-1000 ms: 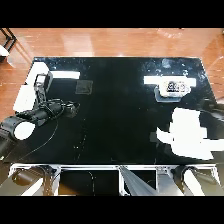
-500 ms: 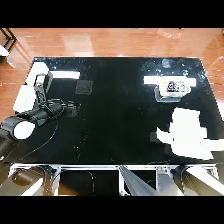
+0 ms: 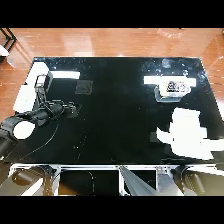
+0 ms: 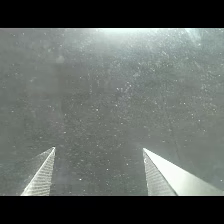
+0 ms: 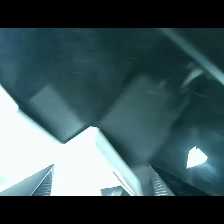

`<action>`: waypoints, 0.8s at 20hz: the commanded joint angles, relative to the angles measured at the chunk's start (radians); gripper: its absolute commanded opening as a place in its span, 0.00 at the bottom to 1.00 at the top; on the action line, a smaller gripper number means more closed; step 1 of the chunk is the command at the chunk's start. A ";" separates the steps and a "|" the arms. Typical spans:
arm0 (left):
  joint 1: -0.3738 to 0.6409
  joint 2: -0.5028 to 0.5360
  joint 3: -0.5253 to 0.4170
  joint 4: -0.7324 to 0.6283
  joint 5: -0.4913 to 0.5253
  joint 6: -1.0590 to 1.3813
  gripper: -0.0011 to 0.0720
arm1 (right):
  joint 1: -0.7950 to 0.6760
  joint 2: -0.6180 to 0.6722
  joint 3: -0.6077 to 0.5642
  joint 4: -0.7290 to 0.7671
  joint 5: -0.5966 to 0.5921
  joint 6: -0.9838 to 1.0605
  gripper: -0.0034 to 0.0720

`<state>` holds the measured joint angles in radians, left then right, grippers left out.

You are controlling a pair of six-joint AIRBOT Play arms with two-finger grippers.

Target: Fold the box and place the chain.

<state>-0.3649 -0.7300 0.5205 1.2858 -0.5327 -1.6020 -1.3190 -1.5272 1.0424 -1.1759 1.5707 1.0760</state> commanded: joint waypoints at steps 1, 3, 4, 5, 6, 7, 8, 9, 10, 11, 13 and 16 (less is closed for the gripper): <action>0.000 -0.001 0.000 -0.011 -0.001 0.001 0.89 | 0.067 -0.079 0.018 -0.047 0.073 -0.023 0.97; 0.000 -0.001 0.000 -0.012 -0.001 0.000 0.89 | 0.085 -0.082 0.018 -0.043 0.063 -0.053 0.97; 0.000 -0.001 0.000 -0.012 -0.001 0.001 0.89 | 0.085 -0.082 0.018 -0.031 0.064 -0.054 0.97; 0.000 -0.001 0.000 -0.012 -0.001 0.001 0.89 | 0.085 -0.082 0.018 -0.030 0.071 -0.053 0.97; 0.000 -0.001 0.000 -0.012 -0.001 0.001 0.89 | 0.085 -0.082 0.016 -0.031 0.077 -0.053 0.96; 0.000 -0.001 0.000 -0.012 0.000 0.001 0.89 | 0.085 -0.082 0.014 -0.030 0.086 -0.053 0.76; 0.000 -0.001 0.000 -0.012 0.000 0.001 0.89 | 0.085 -0.082 0.010 -0.030 0.086 -0.055 0.69; 0.000 -0.001 0.000 -0.012 0.000 0.001 0.89 | 0.085 -0.082 0.004 -0.029 0.086 -0.056 0.67; 0.000 -0.001 0.000 -0.012 0.000 0.000 0.89 | 0.085 -0.082 -0.001 -0.030 0.088 -0.060 0.67; 0.000 -0.001 0.000 -0.012 0.000 0.000 0.89 | 0.085 -0.082 -0.005 -0.029 0.092 -0.063 0.66; 0.000 -0.001 0.000 -0.012 0.000 0.001 0.89 | 0.085 -0.082 -0.010 -0.027 0.105 -0.064 0.44; 0.000 -0.001 0.000 -0.012 0.000 0.001 0.89 | 0.085 -0.082 -0.028 0.003 0.125 -0.077 0.30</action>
<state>-0.3649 -0.7300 0.5205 1.2739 -0.5331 -1.6016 -1.2346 -1.6089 1.0286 -1.1992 1.6730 1.0122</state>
